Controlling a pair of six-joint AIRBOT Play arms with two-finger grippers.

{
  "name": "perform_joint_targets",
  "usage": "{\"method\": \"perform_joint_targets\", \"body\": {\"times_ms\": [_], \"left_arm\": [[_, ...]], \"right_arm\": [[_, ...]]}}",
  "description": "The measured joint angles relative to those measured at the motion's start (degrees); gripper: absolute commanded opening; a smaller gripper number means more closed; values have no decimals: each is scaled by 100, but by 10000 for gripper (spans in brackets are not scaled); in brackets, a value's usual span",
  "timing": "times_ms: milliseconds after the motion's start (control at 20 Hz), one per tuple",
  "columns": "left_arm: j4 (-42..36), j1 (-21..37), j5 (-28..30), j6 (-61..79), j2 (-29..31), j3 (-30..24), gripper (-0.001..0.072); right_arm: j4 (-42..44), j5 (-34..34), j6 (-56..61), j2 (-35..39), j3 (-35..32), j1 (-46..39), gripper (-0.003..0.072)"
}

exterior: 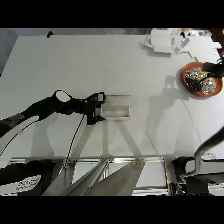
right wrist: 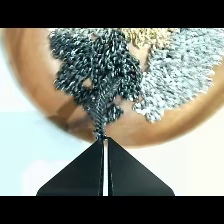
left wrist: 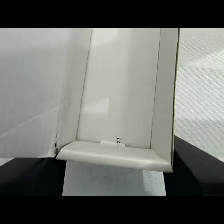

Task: Fold the box and place the chain.

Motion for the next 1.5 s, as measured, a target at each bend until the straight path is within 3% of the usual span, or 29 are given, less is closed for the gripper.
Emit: {"method": "perform_joint_targets", "body": {"times_ms": [400,850,1250,1500], "left_arm": [[0,0,0,0,0,0,451],[2,0,0,0,0,0,451],[2,0,-2,0,0,0,451],[2,0,-2,0,0,0,451]], "right_arm": [[1360,822,-474,1727,-2,511,15],[1878,1473,-586,2651,-9,2660,15],[2011,612,-339,2625,-44,4889,15],[2035,-175,-229,2430,-52,5549,15]]}}
